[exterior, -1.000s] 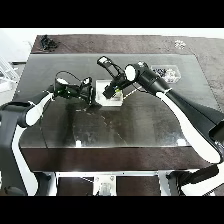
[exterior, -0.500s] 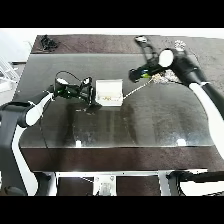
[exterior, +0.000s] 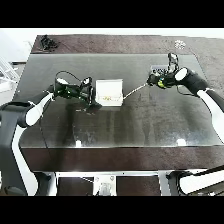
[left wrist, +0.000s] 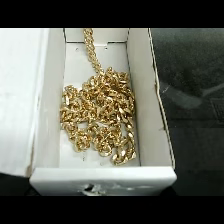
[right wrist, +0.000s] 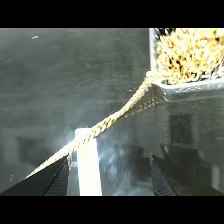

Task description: Fold the box and place the chain.

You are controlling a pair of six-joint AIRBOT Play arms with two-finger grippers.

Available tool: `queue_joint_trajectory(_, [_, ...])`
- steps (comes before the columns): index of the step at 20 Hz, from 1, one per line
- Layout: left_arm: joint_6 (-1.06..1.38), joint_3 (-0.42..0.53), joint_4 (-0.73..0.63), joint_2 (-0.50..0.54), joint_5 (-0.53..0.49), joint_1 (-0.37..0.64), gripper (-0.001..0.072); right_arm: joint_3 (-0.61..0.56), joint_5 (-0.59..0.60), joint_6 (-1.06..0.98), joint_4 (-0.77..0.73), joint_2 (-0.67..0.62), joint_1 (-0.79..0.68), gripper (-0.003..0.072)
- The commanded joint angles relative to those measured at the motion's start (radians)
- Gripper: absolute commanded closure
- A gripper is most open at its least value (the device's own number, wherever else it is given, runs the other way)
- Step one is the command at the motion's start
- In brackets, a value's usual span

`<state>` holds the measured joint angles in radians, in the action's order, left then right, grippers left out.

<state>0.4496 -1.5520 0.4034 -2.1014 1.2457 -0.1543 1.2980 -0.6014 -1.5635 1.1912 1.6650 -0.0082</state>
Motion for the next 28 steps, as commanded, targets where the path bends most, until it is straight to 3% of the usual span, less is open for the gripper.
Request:
queue_joint_trajectory(1, [0.0,0.0,0.0,0.0,0.0,0.001,0.0671,-0.016,0.16,-0.006,-0.156,0.092,-0.013,0.0101])
queue_joint_trajectory(3, [0.0,0.0,0.0,0.0,0.0,0.001,0.0671,-0.016,0.221,0.005,-0.197,0.124,0.0,0.0105])
queue_joint_trajectory(4, [0.0,0.0,0.0,0.0,-0.001,0.001,0.0671,-0.016,0.25,0.005,-0.196,0.129,0.01,0.0218])
queue_joint_trajectory(5, [0.0,0.0,0.0,0.0,-0.001,0.001,0.0671,-0.017,0.279,0.005,-0.197,0.13,0.019,0.0442])
queue_joint_trajectory(6, [0.0,0.0,0.0,0.0,-0.001,0.001,0.0671,-0.016,0.312,0.005,-0.197,0.13,0.031,0.0578])
queue_joint_trajectory(9, [0.0,0.0,0.0,0.0,0.0,0.001,0.0671,-0.017,0.377,0.005,-0.195,0.13,0.052,0.059])
queue_joint_trajectory(10, [0.0,0.0,0.0,0.0,0.0,0.001,0.0671,-0.018,0.377,0.005,-0.192,0.131,0.052,0.0676])
queue_joint_trajectory(15, [0.0,0.0,0.0,0.0,0.0,0.001,0.0671,-0.018,0.346,0.016,-0.185,0.111,0.056,0.0679])
queue_joint_trajectory(20, [0.0,0.0,0.0,0.0,0.0,0.001,0.0671,-0.018,0.317,0.028,-0.184,0.009,0.084,0.0682])
queue_joint_trajectory(23, [0.0,0.0,0.0,0.0,-0.001,0.001,0.0671,-0.018,0.225,0.084,-0.163,-0.122,0.119,0.0682])
queue_joint_trajectory(28, [0.0,0.0,0.0,0.0,0.0,0.001,0.0671,-0.018,0.211,0.083,-0.029,-0.387,0.254,0.0682])
